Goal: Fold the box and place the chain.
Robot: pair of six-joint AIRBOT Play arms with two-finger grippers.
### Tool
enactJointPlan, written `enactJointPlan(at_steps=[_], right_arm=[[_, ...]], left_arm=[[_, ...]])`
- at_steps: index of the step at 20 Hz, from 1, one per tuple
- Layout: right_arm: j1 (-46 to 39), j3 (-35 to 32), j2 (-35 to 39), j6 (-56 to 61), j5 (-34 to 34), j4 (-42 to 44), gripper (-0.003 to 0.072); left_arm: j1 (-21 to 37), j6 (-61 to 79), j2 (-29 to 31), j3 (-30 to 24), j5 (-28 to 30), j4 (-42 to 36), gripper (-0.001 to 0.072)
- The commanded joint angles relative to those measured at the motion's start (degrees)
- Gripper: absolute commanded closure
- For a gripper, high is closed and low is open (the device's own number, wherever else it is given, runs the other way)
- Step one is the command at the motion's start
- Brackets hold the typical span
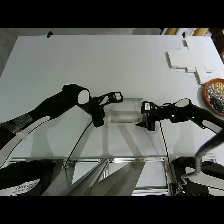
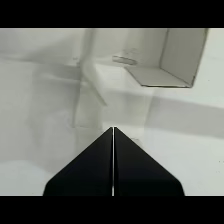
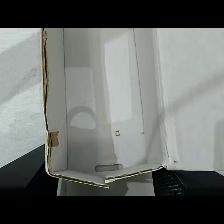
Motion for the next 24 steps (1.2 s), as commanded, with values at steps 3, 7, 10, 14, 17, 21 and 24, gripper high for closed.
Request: enactJointPlan(at_steps=[3, 7, 10, 14, 17, 21, 24], right_arm=[[0.0, 0.0, 0.0, 0.0, 0.0, 0.0, 0.0358], [0.0, 0.0, 0.0, 0.0, 0.0, 0.0, 0.0358], [0.0, 0.0, 0.0, 0.0, 0.0, 0.0, 0.0358], [0.0, 0.0, 0.0, 0.0, 0.0, 0.0, 0.0358], [0.0, 0.0, 0.0, 0.0, 0.0, 0.0, 0.0358], [0.0, 0.0, 0.0, 0.0, 0.0, 0.0, 0.0358], [0.0, 0.0, 0.0, 0.0, 0.0, 0.0, 0.0358]], left_arm=[[1.4, 3.3, 0.5, -0.3, -0.9, 1.3, 0.0589], [1.3, 17.7, 0.5, -3.8, 8.1, -2.3, 0.0479], [1.3, 28.2, 0.5, -6.0, 11.5, -7.5, 0.0479], [1.3, 33.9, -0.6, -7.2, 15.0, -11.5, 0.0479], [1.2, 33.9, -1.2, -7.2, 15.0, -14.3, 0.0484], [0.7, 36.6, -1.2, -7.2, 14.8, -18.7, 0.0506], [-0.1, 41.0, -1.3, -7.2, 14.9, -18.8, 0.0511]])
